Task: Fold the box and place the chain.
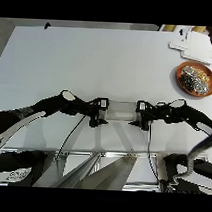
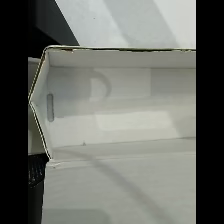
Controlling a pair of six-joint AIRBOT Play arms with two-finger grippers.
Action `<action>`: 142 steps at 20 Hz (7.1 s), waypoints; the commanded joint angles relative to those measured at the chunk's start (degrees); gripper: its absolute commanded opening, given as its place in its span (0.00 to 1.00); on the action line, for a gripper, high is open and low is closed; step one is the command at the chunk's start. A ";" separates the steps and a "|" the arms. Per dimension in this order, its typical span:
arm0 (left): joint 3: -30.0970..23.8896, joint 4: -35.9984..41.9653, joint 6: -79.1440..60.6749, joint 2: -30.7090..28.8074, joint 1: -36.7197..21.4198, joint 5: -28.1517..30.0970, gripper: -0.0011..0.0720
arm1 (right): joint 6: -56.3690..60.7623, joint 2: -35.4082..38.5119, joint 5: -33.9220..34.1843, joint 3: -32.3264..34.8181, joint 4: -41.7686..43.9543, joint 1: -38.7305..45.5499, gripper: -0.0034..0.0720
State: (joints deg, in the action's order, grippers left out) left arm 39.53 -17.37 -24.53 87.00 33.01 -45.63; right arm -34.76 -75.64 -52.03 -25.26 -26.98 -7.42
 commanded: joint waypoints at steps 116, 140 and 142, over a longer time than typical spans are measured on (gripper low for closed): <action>0.07 -0.04 -0.04 0.00 0.04 -0.02 0.22 | 51.45 23.06 2.60 -0.76 -32.30 -5.29 0.07; 0.07 -0.04 -0.04 0.00 0.04 -0.02 0.22 | 93.61 12.83 -5.29 -0.76 -21.20 9.05 0.07; 0.07 -0.07 -0.04 0.00 0.04 -0.04 0.22 | 92.74 13.44 -5.70 -0.76 -18.84 8.92 0.07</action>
State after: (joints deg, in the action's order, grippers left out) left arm 39.55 -17.39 -24.56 87.00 33.06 -45.67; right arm 59.72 -61.76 -55.68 -26.06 -49.87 2.39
